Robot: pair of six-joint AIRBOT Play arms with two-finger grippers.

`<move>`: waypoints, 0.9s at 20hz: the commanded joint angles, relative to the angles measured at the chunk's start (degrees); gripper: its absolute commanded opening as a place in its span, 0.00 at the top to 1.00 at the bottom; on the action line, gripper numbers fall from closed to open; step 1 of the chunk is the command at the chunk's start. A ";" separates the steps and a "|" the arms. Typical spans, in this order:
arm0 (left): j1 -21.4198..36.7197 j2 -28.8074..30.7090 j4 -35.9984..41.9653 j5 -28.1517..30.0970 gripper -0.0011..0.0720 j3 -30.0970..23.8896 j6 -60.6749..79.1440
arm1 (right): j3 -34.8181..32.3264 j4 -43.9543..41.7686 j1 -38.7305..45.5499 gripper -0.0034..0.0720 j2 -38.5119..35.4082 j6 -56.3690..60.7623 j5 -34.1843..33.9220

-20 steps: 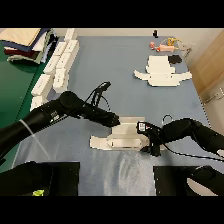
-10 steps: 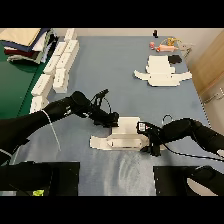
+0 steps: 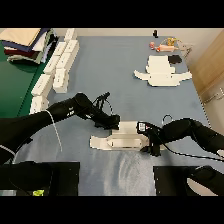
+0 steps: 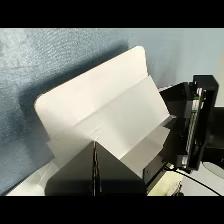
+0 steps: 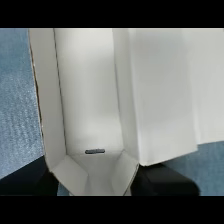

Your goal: Fold the box.

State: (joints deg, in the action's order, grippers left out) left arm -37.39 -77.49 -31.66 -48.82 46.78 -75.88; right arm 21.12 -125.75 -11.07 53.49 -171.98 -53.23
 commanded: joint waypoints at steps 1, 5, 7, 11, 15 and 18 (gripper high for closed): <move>-0.02 -0.02 0.00 0.44 0.97 0.07 1.20 | 0.00 -0.02 -0.04 0.28 0.00 0.02 0.00; 1.27 2.78 -0.07 -1.46 0.97 1.97 8.04 | 0.00 -0.02 -0.04 0.28 0.00 0.02 0.00; 2.29 7.69 -1.70 -2.99 0.97 2.12 12.39 | 0.00 -0.02 -0.04 0.28 0.00 0.02 0.00; 2.84 19.78 -15.19 -6.49 0.97 0.20 12.50 | 0.00 -0.02 -0.04 0.28 0.00 0.02 0.00; 2.71 33.16 -16.13 -7.32 0.97 -7.82 22.14 | 0.00 -0.02 -0.04 0.28 0.00 0.02 0.00; 2.71 37.75 -15.96 -7.52 0.44 -12.68 30.80 | 0.00 -0.04 -0.04 0.28 0.00 0.02 0.00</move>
